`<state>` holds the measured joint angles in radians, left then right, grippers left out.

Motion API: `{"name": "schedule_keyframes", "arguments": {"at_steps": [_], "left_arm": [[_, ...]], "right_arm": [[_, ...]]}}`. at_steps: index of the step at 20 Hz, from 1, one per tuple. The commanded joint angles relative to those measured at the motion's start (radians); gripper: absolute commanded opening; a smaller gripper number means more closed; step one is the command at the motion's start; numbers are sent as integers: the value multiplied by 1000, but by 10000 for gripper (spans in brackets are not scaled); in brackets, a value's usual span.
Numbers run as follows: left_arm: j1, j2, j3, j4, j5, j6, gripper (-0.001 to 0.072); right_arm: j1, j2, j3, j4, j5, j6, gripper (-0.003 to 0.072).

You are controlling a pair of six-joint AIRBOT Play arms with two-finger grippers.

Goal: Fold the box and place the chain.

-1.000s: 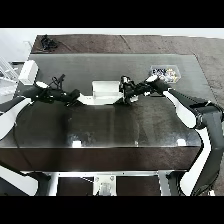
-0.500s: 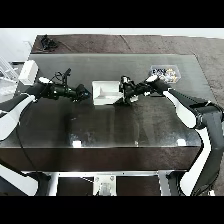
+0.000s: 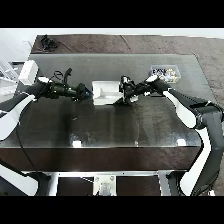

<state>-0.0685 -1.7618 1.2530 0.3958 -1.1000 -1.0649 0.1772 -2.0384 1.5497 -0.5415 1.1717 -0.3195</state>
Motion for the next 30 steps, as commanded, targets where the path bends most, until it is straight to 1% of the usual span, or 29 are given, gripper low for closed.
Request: {"name": "schedule_keyframes", "arguments": {"at_steps": [1, 6, 10, 11, 12, 13, 14, 15, 22, 26, 30], "left_arm": [[0, 0, 1, 24, 11, -37, 258], [0, 0, 2, 24, 26, -61, 259], [0, 0, 45, 57, 0, -89, 260], [0, 0, 49, 64, -8, -98, 326], [0, 0, 50, 68, -15, -111, 521], [0, 0, 50, 69, -26, -117, 542], [0, 0, 50, 77, -32, -137, 511], [0, 0, 50, 78, -36, -142, 466], [-35, -1, 55, 81, -28, -195, 465], [-61, -1, 119, 201, -39, -322, 466], [-83, -1, 167, 278, -40, -399, 466]], "right_arm": [[0, -1, 0, 0, 0, 0, 508], [0, -1, 0, 0, 0, 0, 508], [0, -1, 0, 0, 0, 0, 508], [0, -1, 0, 0, 0, 0, 508], [0, -1, 0, 0, 0, 0, 508], [0, -1, 0, 0, 0, 0, 508], [0, -1, 0, 0, 0, 0, 508], [0, -1, 0, 0, 0, 0, 508], [0, -1, 0, 0, 0, 0, 508], [0, -1, 0, 0, 0, 0, 508], [1, -1, 0, 0, 0, 0, 508]]}}
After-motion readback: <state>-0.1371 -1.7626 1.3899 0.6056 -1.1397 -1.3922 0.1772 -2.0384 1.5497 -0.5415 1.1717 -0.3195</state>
